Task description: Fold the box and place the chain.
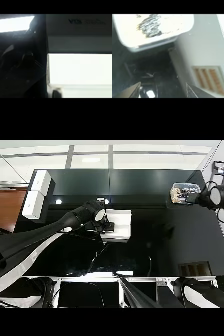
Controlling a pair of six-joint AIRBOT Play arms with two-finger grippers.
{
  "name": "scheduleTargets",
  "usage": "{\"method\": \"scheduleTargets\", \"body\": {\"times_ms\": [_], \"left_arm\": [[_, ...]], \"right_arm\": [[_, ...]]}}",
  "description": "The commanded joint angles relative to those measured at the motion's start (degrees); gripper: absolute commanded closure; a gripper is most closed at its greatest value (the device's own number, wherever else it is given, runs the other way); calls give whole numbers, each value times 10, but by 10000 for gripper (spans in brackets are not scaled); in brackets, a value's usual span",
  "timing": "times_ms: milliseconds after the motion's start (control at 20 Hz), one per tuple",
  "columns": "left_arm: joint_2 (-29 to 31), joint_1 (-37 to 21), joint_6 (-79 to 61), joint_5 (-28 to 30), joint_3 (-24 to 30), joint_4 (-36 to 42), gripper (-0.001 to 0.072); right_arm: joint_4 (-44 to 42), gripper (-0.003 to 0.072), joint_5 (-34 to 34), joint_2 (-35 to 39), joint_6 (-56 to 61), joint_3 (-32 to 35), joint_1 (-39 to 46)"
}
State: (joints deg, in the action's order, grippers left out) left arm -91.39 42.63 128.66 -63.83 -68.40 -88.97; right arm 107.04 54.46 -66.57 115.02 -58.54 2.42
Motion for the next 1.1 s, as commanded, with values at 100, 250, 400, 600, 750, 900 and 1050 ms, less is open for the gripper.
{"method": "scheduleTargets", "body": {"times_ms": [100,250,400,600,750,900,1050], "left_arm": [[-1,-1,6,7,0,-12,682],[-1,-1,6,7,0,-13,682],[-1,-2,3,2,0,-12,682],[-1,-3,3,2,0,-12,682],[-2,-3,3,2,0,-12,682],[-2,-3,3,2,0,-12,682],[-2,-2,3,1,0,-12,682]], "right_arm": [[-122,50,-44,-111,-35,-77,92],[-171,51,-11,-203,-36,-185,107],[-170,52,45,-297,-36,-290,113],[-168,101,66,-389,-29,-385,118],[-128,149,55,-424,5,-408,118],[-93,149,50,-447,16,-415,120],[-106,185,31,-460,15,-415,121]]}}
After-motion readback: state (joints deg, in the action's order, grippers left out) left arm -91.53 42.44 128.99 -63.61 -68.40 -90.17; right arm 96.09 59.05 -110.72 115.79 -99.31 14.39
